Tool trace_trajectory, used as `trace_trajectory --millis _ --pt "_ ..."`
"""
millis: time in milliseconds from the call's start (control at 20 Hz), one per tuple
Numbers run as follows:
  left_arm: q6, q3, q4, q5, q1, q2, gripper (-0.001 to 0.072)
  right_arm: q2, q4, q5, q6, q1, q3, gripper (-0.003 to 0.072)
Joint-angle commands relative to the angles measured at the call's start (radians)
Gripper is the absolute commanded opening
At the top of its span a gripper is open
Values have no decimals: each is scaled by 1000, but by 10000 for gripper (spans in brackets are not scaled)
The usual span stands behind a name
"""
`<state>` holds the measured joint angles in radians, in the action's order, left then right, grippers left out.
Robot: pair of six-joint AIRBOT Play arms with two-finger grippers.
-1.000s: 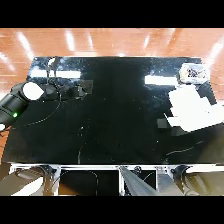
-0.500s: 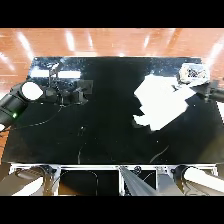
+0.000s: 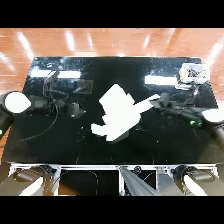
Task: Fold the box and place the chain.
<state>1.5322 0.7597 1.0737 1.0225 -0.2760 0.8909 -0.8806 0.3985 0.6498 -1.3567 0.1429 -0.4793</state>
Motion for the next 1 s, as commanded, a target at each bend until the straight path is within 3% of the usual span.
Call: trace_trajectory --millis 0,150,450,650,750,800,850,900,950 --pt "-8 -107 -39 -7 0 -131 623 29 3 -383 -172 319 39 35" --pt "-8 -153 -39 -2 0 -172 622 10 8 -399 -184 406 39 36" --pt "-8 -156 -39 -43 0 -170 623 -38 117 -369 -185 416 40 36" --pt "-8 -156 -39 -45 0 -169 623 -47 154 -281 -190 416 48 37" --pt "-8 -156 -39 -45 0 -169 623 -51 244 -240 -242 416 55 38" --pt "-8 -156 -39 -45 0 -169 622 -54 297 -229 -294 416 58 186" --pt "-8 -156 -39 -45 0 -169 622 -57 332 -212 -356 416 58 651" --pt "-8 -156 -39 -45 0 -169 623 -57 339 -182 -364 412 57 720" --pt "-8 -156 -39 -45 0 -169 623 -57 338 -110 -346 394 48 720"
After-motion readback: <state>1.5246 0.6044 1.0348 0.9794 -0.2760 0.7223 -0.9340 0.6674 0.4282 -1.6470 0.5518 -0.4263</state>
